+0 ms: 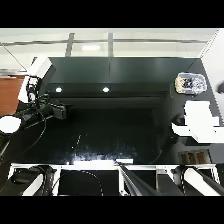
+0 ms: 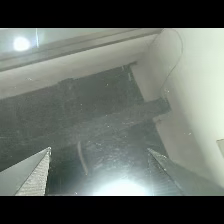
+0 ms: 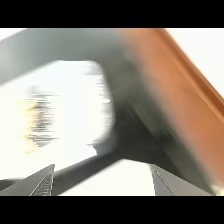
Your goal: Fold the box and place the chain.
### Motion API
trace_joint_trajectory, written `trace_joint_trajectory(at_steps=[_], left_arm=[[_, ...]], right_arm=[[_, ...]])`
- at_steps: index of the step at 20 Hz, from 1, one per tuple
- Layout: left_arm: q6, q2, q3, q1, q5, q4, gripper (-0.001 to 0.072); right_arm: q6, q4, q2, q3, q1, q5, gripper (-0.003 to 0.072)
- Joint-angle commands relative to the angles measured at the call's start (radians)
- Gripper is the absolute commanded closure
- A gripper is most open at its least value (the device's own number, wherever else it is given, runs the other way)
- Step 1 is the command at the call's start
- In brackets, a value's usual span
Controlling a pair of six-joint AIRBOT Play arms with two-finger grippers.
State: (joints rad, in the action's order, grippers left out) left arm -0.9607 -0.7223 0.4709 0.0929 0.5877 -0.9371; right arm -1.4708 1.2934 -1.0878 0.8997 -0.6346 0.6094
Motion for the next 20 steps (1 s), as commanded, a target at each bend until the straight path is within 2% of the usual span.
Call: trace_joint_trajectory(at_steps=[1,2,4,6,9,11,12,16,17,18,19,20], left_arm=[[-0.002,-0.002,0.0,0.001,0.006,0.035,-0.0001],[-0.002,-0.002,0.0,0.001,0.01,0.043,0.0003],[-0.001,-0.002,0.0,0.001,0.031,0.056,0.0003],[-0.002,-0.002,0.0,0.001,0.056,0.056,0.0003],[-0.002,-0.002,0.0,0.001,0.082,0.057,0.0003],[-0.002,-0.002,0.0,0.001,0.095,0.06,0.0003],[-0.002,-0.002,0.0,0.001,0.101,0.06,0.0003],[-0.012,-0.002,0.0,0.001,0.102,0.06,0.0003],[-0.012,-0.002,0.0,0.001,0.102,0.06,0.0003],[-0.012,-0.002,0.0,0.001,0.102,0.06,0.0002],[-0.012,-0.002,0.0,0.001,0.102,0.06,0.0003],[-0.012,-0.002,0.0,0.001,0.102,0.06,0.0003]], right_arm=[[-0.02,0.084,-0.19,0.175,-0.322,0.394,-0.0034],[0.017,0.084,-0.231,0.204,-0.38,0.469,-0.0034],[0.146,0.065,-0.287,0.241,-0.444,0.534,-0.0034],[0.327,-0.015,-0.351,0.28,-0.48,0.604,0.0063],[0.464,-0.066,-0.449,0.34,-0.485,0.702,0.0064],[0.509,-0.068,-0.503,0.378,-0.485,0.73,0.0071],[0.533,-0.075,-0.525,0.397,-0.485,0.741,0.0175],[0.626,-0.124,-0.557,0.422,-0.486,0.742,0.0194],[0.628,-0.123,-0.561,0.422,-0.486,0.744,0.0246],[0.626,-0.122,-0.566,0.422,-0.486,0.753,0.0446],[0.626,-0.123,-0.569,0.422,-0.486,0.756,0.0563],[0.626,-0.126,-0.569,0.422,-0.485,0.761,0.0649]])
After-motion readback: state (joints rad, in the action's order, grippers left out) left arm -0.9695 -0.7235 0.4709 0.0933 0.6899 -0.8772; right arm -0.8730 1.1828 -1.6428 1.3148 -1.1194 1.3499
